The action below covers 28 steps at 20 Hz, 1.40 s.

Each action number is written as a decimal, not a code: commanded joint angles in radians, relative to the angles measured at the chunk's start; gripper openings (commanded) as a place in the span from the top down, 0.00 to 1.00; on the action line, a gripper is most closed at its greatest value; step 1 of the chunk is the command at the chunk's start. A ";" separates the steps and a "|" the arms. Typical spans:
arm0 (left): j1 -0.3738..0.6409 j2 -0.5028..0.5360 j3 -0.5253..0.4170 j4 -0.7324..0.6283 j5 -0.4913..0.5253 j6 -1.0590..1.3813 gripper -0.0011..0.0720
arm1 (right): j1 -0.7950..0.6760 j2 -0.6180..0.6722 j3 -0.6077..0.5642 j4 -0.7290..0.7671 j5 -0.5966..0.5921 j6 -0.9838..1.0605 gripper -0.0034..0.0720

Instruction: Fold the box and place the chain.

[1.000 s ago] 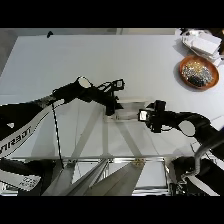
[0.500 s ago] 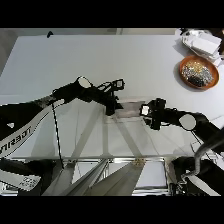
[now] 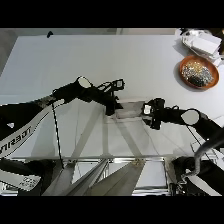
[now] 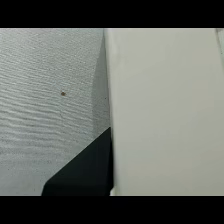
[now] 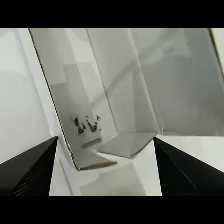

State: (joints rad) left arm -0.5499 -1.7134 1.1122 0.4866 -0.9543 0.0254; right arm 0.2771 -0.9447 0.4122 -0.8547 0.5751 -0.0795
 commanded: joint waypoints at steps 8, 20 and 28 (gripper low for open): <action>0.000 0.000 0.000 0.000 0.000 0.000 0.97 | -0.116 -0.069 0.072 0.045 0.147 -0.078 0.06; 0.000 0.000 0.000 0.000 0.000 0.000 0.97 | -0.154 -0.158 0.096 0.184 0.182 -0.245 0.07; 0.000 0.000 0.000 0.000 0.000 0.000 0.97 | -0.116 -0.188 0.095 0.199 0.253 -0.255 0.10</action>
State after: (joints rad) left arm -0.5495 -1.7134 1.1122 0.4877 -0.9569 0.0254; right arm 0.1482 -1.1278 0.5072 -0.6598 0.7818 -0.3405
